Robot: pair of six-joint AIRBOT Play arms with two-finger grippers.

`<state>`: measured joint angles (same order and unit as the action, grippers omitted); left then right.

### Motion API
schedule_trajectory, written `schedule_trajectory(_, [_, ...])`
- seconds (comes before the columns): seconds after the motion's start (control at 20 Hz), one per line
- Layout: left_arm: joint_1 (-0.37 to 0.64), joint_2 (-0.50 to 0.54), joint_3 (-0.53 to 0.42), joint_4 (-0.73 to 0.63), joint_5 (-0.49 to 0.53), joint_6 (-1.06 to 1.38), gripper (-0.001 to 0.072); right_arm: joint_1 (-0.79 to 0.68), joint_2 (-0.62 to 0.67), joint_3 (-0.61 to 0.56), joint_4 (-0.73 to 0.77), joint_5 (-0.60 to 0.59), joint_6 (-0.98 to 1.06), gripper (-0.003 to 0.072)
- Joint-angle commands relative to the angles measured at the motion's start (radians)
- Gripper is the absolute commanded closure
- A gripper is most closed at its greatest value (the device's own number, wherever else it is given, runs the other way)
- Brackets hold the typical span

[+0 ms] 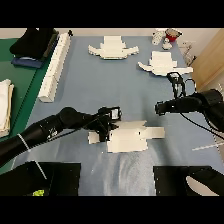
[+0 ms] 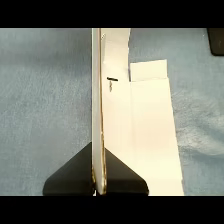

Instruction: Fold the box.

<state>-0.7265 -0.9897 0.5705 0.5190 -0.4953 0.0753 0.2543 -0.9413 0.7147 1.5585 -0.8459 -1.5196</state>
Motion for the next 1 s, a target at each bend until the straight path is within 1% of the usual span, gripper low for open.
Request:
schedule_trajectory(0.0, [-0.046,0.012,-0.043,-0.003,0.112,0.018,0.0699,0.0,-0.001,0.001,0.0,0.001,0.005,0.0197])
schedule_trajectory(0.4, [-0.044,-0.023,-0.04,-0.003,0.111,0.018,0.0699,0.0,-0.001,0.001,0.0,0.0,0.032,0.0197])
schedule_trajectory(0.45, [-0.037,-0.023,-0.036,-0.003,0.087,0.018,0.0699,0.0,-0.001,0.001,0.0,0.0,0.039,0.0197])
schedule_trajectory(0.6, [0.019,-0.023,-0.021,-0.003,-0.045,0.019,0.0699,0.0,-0.001,0.001,0.0,0.0,0.047,0.0196])
schedule_trajectory(0.7, [0.058,-0.023,-0.02,-0.011,-0.072,0.02,0.0699,0.0,-0.001,0.001,0.0,0.0,0.055,0.0197])
schedule_trajectory(0.8, [0.085,-0.023,-0.02,-0.082,-0.114,0.087,0.0699,0.0,-0.001,0.001,0.0,0.001,0.06,0.0197])
schedule_trajectory(0.9, [0.092,-0.027,-0.02,-0.16,-0.134,0.163,0.0699,0.0,-0.001,0.001,0.0,0.0,0.065,0.0197])
schedule_trajectory(0.95, [0.092,-0.035,-0.02,-0.162,-0.135,0.171,0.0699,0.0,-0.001,0.001,0.0,0.0,0.066,0.0197])
